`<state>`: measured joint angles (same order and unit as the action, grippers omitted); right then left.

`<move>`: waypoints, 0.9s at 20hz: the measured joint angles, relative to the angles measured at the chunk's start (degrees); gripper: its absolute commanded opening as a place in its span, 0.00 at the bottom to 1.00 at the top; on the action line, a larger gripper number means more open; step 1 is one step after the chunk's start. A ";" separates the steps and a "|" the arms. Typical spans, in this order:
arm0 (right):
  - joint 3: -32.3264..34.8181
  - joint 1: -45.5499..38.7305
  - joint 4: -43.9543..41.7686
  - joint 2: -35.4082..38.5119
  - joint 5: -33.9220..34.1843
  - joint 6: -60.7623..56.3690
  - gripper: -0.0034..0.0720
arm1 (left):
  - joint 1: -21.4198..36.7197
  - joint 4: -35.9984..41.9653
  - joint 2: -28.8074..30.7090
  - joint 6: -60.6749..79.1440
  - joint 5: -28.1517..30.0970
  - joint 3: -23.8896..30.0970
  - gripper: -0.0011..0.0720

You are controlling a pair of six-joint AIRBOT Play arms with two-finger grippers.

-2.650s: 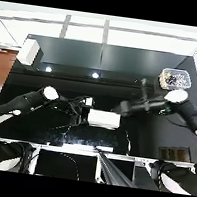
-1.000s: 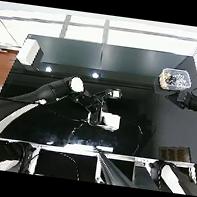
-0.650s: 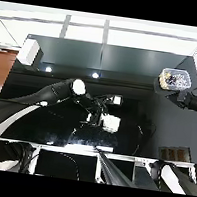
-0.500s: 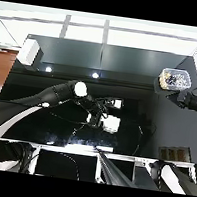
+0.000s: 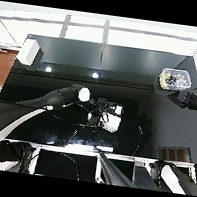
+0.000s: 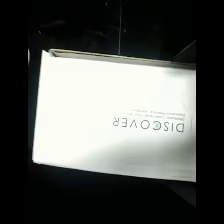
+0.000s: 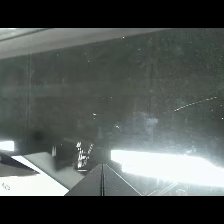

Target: Fold the box and place the chain.

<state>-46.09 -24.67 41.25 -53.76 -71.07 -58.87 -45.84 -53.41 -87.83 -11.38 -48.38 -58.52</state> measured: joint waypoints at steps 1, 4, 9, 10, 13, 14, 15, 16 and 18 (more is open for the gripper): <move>0.00 0.00 0.00 0.00 0.13 0.00 0.06 | -0.15 -0.66 -0.26 0.02 0.28 0.02 0.80; 0.00 0.00 0.00 0.00 0.20 -0.02 0.06 | -0.37 -1.84 -0.31 -1.11 1.01 -0.04 0.52; 0.00 0.00 -0.02 0.00 0.17 -0.04 0.06 | 3.30 -7.32 4.00 -12.37 0.76 -0.07 0.51; 0.00 0.00 -0.02 0.00 0.17 -0.07 0.06 | 5.31 -9.79 5.38 -16.79 0.13 -0.07 0.52; 0.00 0.00 -0.04 0.00 0.17 -0.13 0.06 | 14.69 -19.69 8.72 -33.44 -3.89 -0.09 0.52; 0.00 0.00 -0.02 0.00 0.17 -0.22 0.06 | 18.69 -22.49 9.44 -38.40 -6.25 -0.09 0.52; 0.00 0.00 -0.04 0.00 0.17 -0.31 0.06 | 23.54 -25.00 10.05 -43.12 -8.70 -0.09 0.52; 0.00 0.00 -0.02 0.00 0.17 -0.33 0.06 | 28.26 -26.77 10.45 -46.95 -11.06 -0.09 0.52; 0.00 0.00 -0.02 0.00 0.17 -0.35 0.06 | 38.42 -29.29 10.95 -53.64 -15.61 -0.07 0.52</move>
<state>-46.09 -24.67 41.23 -53.76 -70.89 -59.22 -7.42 -82.70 -76.88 -65.01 -63.99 -58.59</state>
